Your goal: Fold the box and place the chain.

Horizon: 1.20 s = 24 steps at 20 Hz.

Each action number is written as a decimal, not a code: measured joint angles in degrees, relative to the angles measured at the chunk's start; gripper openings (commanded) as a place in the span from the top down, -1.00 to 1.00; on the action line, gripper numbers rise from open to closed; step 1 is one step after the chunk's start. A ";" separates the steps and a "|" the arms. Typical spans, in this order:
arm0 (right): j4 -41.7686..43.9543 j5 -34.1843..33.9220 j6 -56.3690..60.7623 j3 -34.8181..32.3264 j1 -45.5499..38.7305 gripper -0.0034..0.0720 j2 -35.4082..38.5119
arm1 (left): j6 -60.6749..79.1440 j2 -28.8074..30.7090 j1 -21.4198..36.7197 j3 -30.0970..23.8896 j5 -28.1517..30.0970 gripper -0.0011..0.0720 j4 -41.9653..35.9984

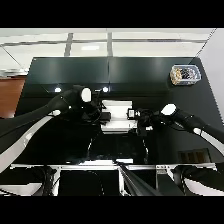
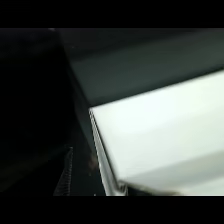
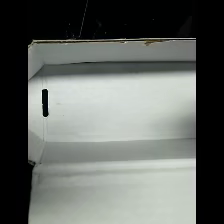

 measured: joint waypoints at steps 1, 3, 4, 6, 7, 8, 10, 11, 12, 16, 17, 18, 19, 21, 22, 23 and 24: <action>0.00 0.00 0.00 0.00 0.00 -0.20 0.00 | -2.29 0.00 -1.03 0.15 0.50 -0.10 1.66; 0.00 -0.02 0.00 0.00 0.00 -0.20 0.00 | -7.06 0.02 -3.23 0.42 1.36 -0.10 4.83; 0.00 -0.02 0.00 0.00 0.00 -0.20 0.00 | -9.33 0.02 -4.28 0.55 1.70 -0.10 6.23; -0.02 -0.04 0.00 0.00 0.00 -0.20 0.00 | -13.88 0.04 -6.21 0.68 2.16 -0.10 8.74; -0.02 -0.04 0.00 0.00 0.00 -0.20 0.00 | -15.74 0.04 -6.91 0.72 2.27 -0.10 9.55; -0.02 -0.04 0.00 0.00 0.00 -0.20 0.00 | -17.33 0.04 -7.48 0.76 2.32 -0.10 10.21; -0.02 -0.07 0.00 0.00 0.00 -0.20 0.00 | -19.37 0.02 -8.15 0.90 2.27 -0.10 11.06; -0.02 -0.07 0.00 0.00 0.00 -0.20 0.00 | -20.02 0.00 -8.35 0.98 2.21 -0.10 11.32; -0.04 -0.07 0.00 0.00 0.00 -0.20 0.00 | -20.61 0.00 -8.52 1.14 1.92 -0.10 11.50; -0.04 -0.07 0.00 0.00 0.00 -0.20 0.00 | -21.62 0.04 -8.74 1.62 0.96 0.21 12.00; -0.04 -0.09 0.00 0.00 0.00 -0.20 0.00 | -21.66 0.09 -8.76 1.66 0.92 0.22 12.04; -0.04 -0.09 0.00 0.00 0.00 -0.20 0.00 | -21.81 0.13 -8.76 1.73 0.81 0.22 12.09; -0.04 -0.09 0.00 0.00 0.00 -0.20 0.00 | -21.86 0.15 -8.74 1.73 0.79 0.23 12.13; -0.02 -0.09 0.00 0.00 0.00 -0.20 0.00 | -22.03 0.22 -8.74 1.77 0.48 0.71 12.35; -0.02 -0.11 0.02 0.00 0.00 -0.20 0.00 | -22.03 0.22 -8.74 1.77 0.22 0.74 12.55; 0.00 -0.13 0.04 0.00 0.00 -0.20 0.00 | -22.03 0.22 -8.74 1.77 0.26 0.89 12.68; 0.00 -0.13 0.02 0.00 0.00 -0.20 0.00 | -22.01 0.22 -8.74 1.77 0.26 0.89 12.66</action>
